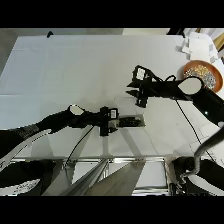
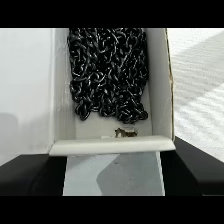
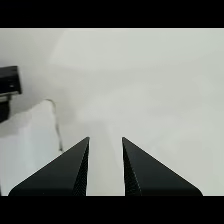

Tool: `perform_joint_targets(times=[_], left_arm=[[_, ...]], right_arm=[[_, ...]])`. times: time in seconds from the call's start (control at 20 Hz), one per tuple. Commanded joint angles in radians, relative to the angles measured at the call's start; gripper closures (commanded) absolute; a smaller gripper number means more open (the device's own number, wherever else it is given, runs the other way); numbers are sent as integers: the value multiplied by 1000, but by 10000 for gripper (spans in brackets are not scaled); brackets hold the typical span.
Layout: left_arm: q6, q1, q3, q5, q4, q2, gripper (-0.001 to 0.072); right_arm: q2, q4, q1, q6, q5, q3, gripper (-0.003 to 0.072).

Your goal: Fold the box and place the chain.

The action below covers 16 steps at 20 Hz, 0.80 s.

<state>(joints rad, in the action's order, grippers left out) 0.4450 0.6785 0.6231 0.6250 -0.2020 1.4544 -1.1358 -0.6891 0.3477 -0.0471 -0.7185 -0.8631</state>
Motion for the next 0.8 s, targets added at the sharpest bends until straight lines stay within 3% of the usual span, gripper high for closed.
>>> perform_joint_targets(times=[0.0, 0.75], left_arm=[[0, 0, 0, 0, 0, 0, 459], [0, 0, 0, 0, 0, 0, 459]], right_arm=[[-61, -7, -22, -17, 4, -29, 472], [-84, -11, -21, -17, -68, -28, 473]])
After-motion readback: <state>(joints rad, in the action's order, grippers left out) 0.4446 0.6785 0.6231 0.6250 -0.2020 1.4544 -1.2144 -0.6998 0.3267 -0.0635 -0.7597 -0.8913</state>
